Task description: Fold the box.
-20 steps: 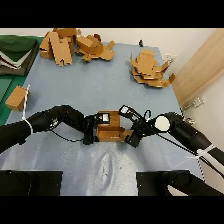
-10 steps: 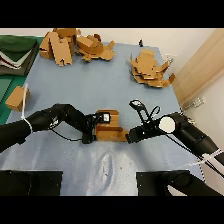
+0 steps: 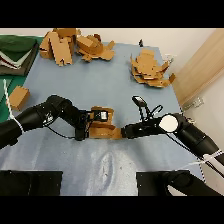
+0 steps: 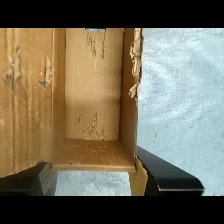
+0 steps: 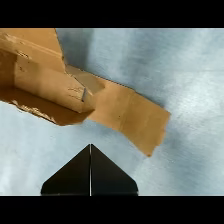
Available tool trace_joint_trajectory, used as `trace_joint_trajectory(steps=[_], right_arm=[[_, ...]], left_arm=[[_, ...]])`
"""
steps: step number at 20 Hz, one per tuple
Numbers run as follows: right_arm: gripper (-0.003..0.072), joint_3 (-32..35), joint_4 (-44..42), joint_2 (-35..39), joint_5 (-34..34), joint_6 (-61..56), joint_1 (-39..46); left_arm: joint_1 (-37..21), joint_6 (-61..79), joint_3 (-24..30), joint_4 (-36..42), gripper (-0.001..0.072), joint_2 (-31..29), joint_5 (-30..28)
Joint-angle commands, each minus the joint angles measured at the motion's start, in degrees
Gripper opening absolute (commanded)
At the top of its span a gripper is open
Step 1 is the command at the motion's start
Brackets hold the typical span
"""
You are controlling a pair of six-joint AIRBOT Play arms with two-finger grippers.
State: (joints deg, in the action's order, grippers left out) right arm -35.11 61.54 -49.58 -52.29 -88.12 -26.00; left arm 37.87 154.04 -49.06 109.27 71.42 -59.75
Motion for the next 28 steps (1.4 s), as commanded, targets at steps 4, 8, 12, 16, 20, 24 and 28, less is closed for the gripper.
trace_joint_trajectory(steps=[4,8,12,16,20,24,28], right_arm=[[0.0007,0.0,-4.3,2.5,4.8,0.5,0.0],[0.0008,0.0,-4.3,2.9,4.8,0.7,0.0],[0.0007,-0.1,-4.3,2.9,5.9,0.7,0.0],[0.0003,0.0,-4.4,2.9,6.7,0.6,0.0],[-0.0002,1.3,-13.0,2.3,10.3,1.0,0.0],[-0.0002,2.3,-35.4,-4.8,12.0,17.0,1.6],[-0.0002,2.1,-57.8,-15.7,4.4,36.5,10.1]], left_arm=[[0.0,-0.7,2.8,1.2,0.0174,1.1,5.2],[0.0,-0.6,3.9,4.8,0.0174,1.3,7.8],[0.0,-0.6,3.9,5.1,0.0175,1.3,7.9],[0.0,-0.4,3.9,5.2,0.0175,1.6,8.9],[0.0,-0.4,3.9,5.2,0.0174,2.7,8.9],[0.0,-0.4,3.9,5.2,0.0175,3.0,8.8],[0.0,-0.4,3.9,5.3,0.0174,3.0,8.7]])
